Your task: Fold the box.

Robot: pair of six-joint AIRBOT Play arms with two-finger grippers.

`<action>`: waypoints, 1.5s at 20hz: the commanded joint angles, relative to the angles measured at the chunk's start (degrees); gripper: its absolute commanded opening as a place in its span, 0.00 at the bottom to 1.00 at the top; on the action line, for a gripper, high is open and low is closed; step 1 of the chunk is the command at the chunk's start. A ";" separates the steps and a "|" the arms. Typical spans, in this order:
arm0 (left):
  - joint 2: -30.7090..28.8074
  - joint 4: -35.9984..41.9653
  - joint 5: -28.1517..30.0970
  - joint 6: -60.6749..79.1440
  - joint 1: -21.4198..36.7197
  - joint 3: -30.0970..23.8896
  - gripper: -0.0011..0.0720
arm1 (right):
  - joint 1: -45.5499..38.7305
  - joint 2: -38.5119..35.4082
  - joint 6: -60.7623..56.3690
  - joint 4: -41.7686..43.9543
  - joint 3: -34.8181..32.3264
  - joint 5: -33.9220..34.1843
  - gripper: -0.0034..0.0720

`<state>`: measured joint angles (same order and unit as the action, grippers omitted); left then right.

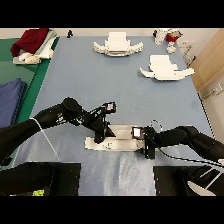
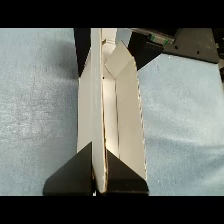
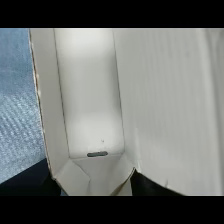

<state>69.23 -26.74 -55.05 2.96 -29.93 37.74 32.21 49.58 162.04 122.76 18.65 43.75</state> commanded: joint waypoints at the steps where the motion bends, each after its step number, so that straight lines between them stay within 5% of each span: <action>1: 0.04 0.15 0.50 0.00 0.00 0.00 0.04 | 0.07 0.02 0.00 -0.07 -0.02 0.02 0.73; 3: 0.04 0.11 0.46 0.00 0.00 0.00 0.06 | 0.04 0.02 0.00 -0.07 -0.02 0.02 0.73; 4: 0.04 0.20 0.63 -0.02 0.00 0.00 0.37 | 0.07 0.02 0.00 -0.07 -0.02 0.02 0.73; 5: 0.02 0.26 0.61 -0.26 0.00 0.00 0.53 | 0.04 0.02 0.00 -0.07 -0.02 0.02 0.73; 8: -0.02 0.13 0.59 -3.91 0.02 0.00 0.52 | 0.07 0.02 0.00 -0.09 -0.02 0.02 0.73; 10: -0.72 0.09 0.44 -9.68 0.02 0.00 0.91 | 0.04 0.04 0.00 -0.15 -0.02 0.02 0.73; 11: -1.55 -0.76 0.31 -13.94 0.09 0.02 0.95 | 0.07 0.02 0.00 -0.15 -0.02 0.02 0.73; 13: -4.35 -4.74 -2.51 -21.14 0.92 0.04 0.95 | 0.07 0.02 -0.02 -0.17 -0.02 0.02 0.73; 14: -6.10 -7.61 -4.48 -25.57 1.66 0.04 0.87 | 0.07 0.02 0.00 -0.17 -0.02 0.02 0.73; 16: -9.62 -13.81 -10.54 -34.51 3.80 0.07 0.19 | 0.07 0.04 0.00 -0.17 -0.02 0.02 0.73; 17: -11.15 -16.26 -13.38 -35.71 4.87 0.04 0.03 | 0.04 0.02 0.00 -0.17 -0.02 0.02 0.73; 23: -14.60 -15.63 -21.18 -54.93 3.45 -0.04 0.03 | 0.07 0.04 0.00 -0.20 -0.02 0.02 0.73; 27: -13.57 -4.20 -9.46 -56.41 -8.79 0.04 0.03 | 0.04 0.02 0.00 -0.20 -0.02 0.02 0.73; 30: -12.07 -2.67 -0.26 -57.29 -11.13 1.62 0.03 | 0.07 0.04 0.00 -0.20 -0.02 0.02 0.73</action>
<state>56.23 -33.12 -64.16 -51.83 -37.65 38.33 32.23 49.58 162.06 122.54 18.65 43.86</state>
